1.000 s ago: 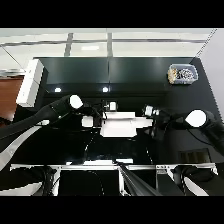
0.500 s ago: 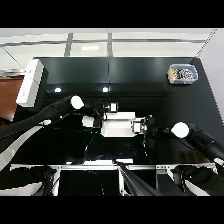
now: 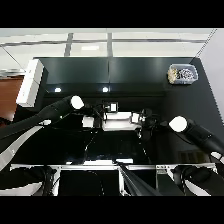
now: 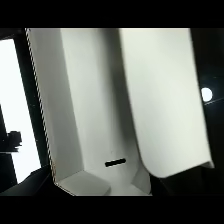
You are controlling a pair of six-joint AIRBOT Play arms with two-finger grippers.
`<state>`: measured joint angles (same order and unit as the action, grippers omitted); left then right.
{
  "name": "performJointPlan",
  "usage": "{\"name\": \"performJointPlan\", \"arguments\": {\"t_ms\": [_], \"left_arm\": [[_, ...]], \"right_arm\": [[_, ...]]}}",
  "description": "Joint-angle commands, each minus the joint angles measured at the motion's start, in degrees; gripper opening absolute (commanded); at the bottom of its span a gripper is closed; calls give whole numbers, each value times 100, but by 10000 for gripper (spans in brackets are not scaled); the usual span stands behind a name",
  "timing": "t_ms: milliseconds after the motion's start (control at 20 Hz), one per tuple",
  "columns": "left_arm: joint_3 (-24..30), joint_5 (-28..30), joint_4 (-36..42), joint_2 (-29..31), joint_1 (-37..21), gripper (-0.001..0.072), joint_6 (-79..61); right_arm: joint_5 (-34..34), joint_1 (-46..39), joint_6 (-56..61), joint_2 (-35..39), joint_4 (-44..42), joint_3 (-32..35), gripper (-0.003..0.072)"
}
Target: Fold the box and place the chain.
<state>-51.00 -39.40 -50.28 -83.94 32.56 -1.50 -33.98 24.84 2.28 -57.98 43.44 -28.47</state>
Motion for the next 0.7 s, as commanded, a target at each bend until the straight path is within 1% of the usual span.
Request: {"name": "performJointPlan", "arguments": {"t_ms": [0,200,400,550,650], "left_arm": [[2,-7,-2,-4,4,26,-2],[2,-7,-2,-4,4,25,-2],[2,-7,-2,-4,2,26,-2],[2,-7,-2,-4,2,26,-2],[2,-7,-2,-4,2,25,-2]], "right_arm": [[-116,-247,-120,-15,9,-205,646],[-92,-415,-264,-59,-55,-240,646],[-216,-420,-1213,-282,-988,-240,646],[-354,-420,-1423,-601,-1064,-243,646],[-424,-420,-1609,-778,-1067,-243,613]]}}
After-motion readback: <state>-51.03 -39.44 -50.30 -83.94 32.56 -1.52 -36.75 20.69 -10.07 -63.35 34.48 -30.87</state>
